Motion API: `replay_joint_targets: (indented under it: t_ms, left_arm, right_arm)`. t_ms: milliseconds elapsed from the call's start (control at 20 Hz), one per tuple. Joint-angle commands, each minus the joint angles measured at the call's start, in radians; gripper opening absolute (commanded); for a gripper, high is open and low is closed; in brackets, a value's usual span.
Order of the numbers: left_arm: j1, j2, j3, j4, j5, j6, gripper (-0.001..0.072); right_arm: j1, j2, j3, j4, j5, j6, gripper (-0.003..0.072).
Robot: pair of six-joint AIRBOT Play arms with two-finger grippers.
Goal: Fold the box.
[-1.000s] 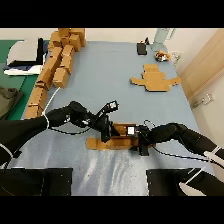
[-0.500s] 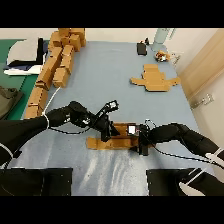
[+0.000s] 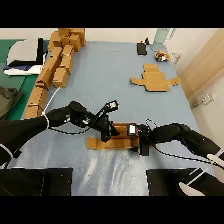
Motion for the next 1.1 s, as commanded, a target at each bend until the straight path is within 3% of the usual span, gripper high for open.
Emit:
replay_joint_targets:
  t_ms: [0, 100, 250, 300, 400, 500, 1050]
  left_arm:
    - [0.0, 0.0, 0.0, 0.0, 0.0, 0.0, 0.0014]
    - [0.0, 0.0, 0.0, 0.0, 0.0, 0.0, 0.0014]
    - [0.0, 0.0, 0.0, 0.0, 0.0, 0.0, 0.0015]
    - [0.0, 0.0, 0.0, 0.0, 0.0, 0.0, 0.0015]
    - [0.0, 0.0, 0.0, 0.0, 0.0, 0.0, 0.0015]
    - [0.0, 0.0, 0.0, 0.0, 0.0, 0.0, 0.0015]
    - [0.0, 0.0, 0.0, 0.0, 0.0, 0.0, 0.0015]
  right_arm:
    - [0.0, -0.023, 0.0, -0.016, -0.006, 0.002, 0.0709]
    - [0.0, -0.034, 0.0, -0.023, -0.006, 0.002, 0.0642]
    - [0.0, -0.037, 0.0, -0.023, -0.006, 0.002, 0.0631]
    - [0.0, -0.037, 0.0, -0.025, -0.006, 0.002, 0.0566]
    - [0.0, -0.037, 0.0, -0.026, -0.006, 0.002, 0.0552]
    - [0.0, -0.037, 0.0, -0.028, -0.006, 0.002, 0.0477]
    - [0.0, -0.036, 0.001, -0.029, -0.002, 0.001, 0.0478]
